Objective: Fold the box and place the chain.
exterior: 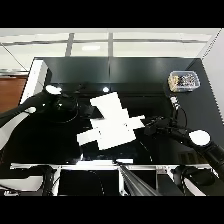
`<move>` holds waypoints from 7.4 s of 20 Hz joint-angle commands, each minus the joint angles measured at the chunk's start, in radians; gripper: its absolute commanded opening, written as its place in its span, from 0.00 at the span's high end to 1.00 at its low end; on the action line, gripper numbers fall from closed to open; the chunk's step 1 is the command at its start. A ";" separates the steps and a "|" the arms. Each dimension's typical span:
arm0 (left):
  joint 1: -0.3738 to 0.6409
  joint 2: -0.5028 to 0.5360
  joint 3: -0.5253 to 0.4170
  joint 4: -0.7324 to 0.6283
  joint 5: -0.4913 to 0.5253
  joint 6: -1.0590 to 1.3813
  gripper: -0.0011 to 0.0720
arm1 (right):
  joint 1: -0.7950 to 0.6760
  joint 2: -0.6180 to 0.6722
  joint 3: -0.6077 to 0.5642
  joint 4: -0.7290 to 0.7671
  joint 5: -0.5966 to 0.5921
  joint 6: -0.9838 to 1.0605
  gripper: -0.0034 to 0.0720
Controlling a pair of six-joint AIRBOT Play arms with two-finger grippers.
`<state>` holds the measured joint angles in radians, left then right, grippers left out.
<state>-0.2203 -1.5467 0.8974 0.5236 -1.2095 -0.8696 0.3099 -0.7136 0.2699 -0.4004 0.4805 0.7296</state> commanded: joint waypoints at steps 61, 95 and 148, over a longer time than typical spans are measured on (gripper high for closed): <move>-0.308 0.089 -0.042 0.201 0.363 0.863 0.95 | 0.147 -0.238 0.127 -0.364 0.232 -0.563 0.02; -0.308 0.089 -0.043 0.201 0.360 0.863 0.95 | 0.108 -0.236 0.238 -0.359 0.166 -0.659 0.02; -0.308 0.089 -0.043 0.201 0.367 0.863 0.95 | 0.089 -0.514 0.237 -0.154 0.239 -0.991 0.02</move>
<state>-0.5289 -1.4567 0.8539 0.7250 -0.8417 -0.0071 0.3992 -1.2259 0.5068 -0.5518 0.7181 -0.2619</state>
